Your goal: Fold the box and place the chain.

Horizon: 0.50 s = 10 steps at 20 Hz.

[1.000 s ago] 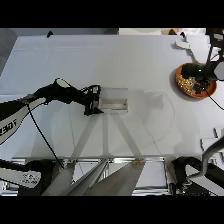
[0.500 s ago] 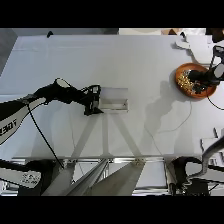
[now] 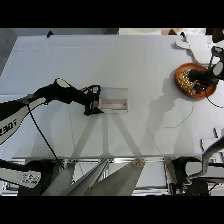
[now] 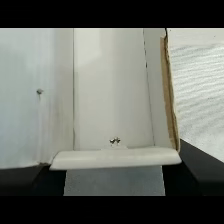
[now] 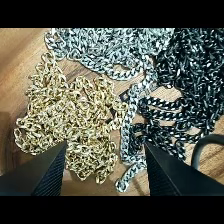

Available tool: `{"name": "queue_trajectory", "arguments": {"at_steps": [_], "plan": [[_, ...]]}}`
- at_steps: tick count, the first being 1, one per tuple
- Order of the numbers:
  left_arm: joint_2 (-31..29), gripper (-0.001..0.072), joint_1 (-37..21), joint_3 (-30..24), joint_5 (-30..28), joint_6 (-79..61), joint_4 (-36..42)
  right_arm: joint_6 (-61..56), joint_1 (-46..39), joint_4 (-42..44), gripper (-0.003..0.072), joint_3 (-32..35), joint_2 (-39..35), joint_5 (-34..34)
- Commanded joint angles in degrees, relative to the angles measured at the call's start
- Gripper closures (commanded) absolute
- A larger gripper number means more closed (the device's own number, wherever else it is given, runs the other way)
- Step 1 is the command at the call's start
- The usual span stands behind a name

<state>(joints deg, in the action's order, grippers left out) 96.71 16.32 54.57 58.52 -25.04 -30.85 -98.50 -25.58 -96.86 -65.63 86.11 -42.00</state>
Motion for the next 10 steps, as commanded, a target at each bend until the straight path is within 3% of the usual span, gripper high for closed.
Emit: {"name": "queue_trajectory", "arguments": {"at_steps": [1,10], "plan": [[0.0,0.0431,-0.02,0.02,0.0,0.0,0.0,0.09,-0.02,0.98,0.0148,-0.39,1.75,-0.07],[0.0,0.0431,-0.02,0.02,0.0,-0.02,0.0,0.07,0.0,3.48,0.0174,-3.32,9.92,0.94]]}}
